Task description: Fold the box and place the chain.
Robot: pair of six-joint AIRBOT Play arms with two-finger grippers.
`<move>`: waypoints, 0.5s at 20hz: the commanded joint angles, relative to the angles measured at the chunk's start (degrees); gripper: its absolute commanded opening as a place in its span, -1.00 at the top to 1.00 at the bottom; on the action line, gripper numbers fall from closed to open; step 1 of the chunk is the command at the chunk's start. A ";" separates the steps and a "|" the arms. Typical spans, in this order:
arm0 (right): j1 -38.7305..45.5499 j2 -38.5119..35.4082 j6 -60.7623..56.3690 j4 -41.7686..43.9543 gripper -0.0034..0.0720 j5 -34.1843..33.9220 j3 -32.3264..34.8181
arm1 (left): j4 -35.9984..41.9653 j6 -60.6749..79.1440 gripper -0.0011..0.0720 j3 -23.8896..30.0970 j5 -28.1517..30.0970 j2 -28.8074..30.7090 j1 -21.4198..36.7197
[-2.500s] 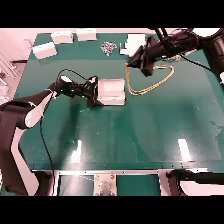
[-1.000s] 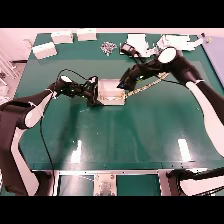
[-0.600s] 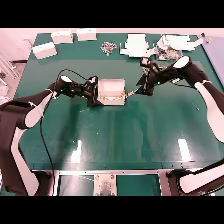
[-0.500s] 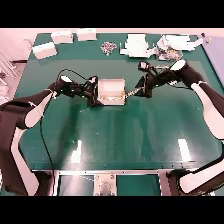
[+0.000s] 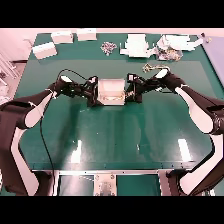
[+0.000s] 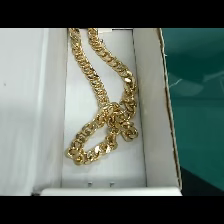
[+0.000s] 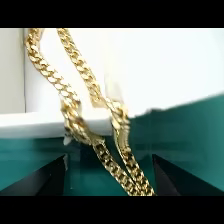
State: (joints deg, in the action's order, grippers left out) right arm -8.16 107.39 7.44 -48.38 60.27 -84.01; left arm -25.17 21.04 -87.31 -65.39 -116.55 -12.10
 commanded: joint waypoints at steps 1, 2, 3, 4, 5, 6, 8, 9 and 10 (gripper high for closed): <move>-1.40 0.96 0.72 -0.07 -0.72 -1.31 0.02 | 0.02 0.02 -0.75 -0.02 -0.02 0.02 0.07; -1.44 1.33 0.48 -0.04 -0.64 -2.27 0.02 | 0.02 0.02 -0.75 -0.02 -0.02 0.02 0.07; -1.42 1.55 0.26 -0.13 -0.38 -3.52 0.02 | 0.02 0.02 -0.75 -0.02 -0.02 0.02 0.07; -1.38 1.60 0.04 -0.24 -0.05 -4.26 0.02 | 0.02 0.02 -0.75 -0.02 -0.04 0.02 0.07; -1.36 1.60 -0.35 -0.28 0.09 -4.39 0.00 | 0.02 0.02 -0.75 -0.02 -0.02 0.02 0.07; -1.18 1.60 -0.37 -0.59 0.40 -4.37 -0.02 | 0.02 0.02 -0.75 -0.02 0.00 0.02 0.07; -0.76 1.57 -2.05 -1.03 0.63 -4.35 -0.11 | 0.02 0.00 -0.75 -0.02 -0.02 0.02 0.07; -0.66 1.49 -2.54 -1.18 0.77 -4.28 -0.11 | 0.02 0.02 -0.75 -0.02 -0.02 0.02 0.07; -0.52 1.40 -2.95 -1.33 0.88 -4.26 -0.11 | 0.02 0.02 -0.75 -0.02 0.00 0.02 0.07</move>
